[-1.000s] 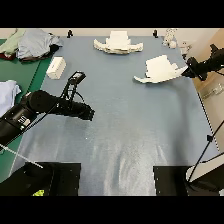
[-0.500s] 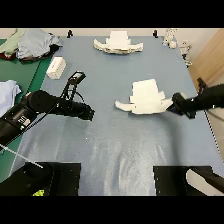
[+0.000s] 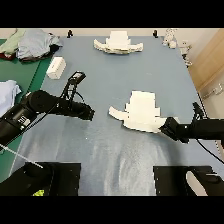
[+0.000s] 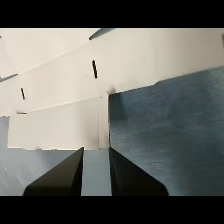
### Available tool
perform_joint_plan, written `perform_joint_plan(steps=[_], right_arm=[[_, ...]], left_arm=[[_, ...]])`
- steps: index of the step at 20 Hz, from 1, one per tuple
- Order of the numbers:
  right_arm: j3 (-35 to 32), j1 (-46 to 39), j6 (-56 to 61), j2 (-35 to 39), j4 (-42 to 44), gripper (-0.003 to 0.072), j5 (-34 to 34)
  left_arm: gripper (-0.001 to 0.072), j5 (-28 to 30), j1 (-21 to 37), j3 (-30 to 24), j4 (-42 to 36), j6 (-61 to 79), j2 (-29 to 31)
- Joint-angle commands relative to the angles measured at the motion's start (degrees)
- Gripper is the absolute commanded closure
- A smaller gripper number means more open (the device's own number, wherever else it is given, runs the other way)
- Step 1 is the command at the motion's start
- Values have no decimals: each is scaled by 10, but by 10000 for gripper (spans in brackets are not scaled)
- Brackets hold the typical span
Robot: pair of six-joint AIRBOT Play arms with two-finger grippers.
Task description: Fold the box.
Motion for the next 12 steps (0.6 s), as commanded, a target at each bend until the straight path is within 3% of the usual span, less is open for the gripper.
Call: perform_joint_plan(steps=[1,4,6,9,12], right_arm=[[55,-17,6,-20,-97,437,-36],[179,-79,5,-101,-192,437,-124],[249,-131,-28,-172,-201,438,-165],[293,-197,-110,-273,-125,438,-171],[295,-235,-202,-365,-38,438,-170]], left_arm=[[699,0,0,0,0,0,0],[699,0,0,0,0,0,0],[699,0,0,0,0,0,0],[699,0,0,0,0,0,0],[699,0,0,0,0,0,0]])
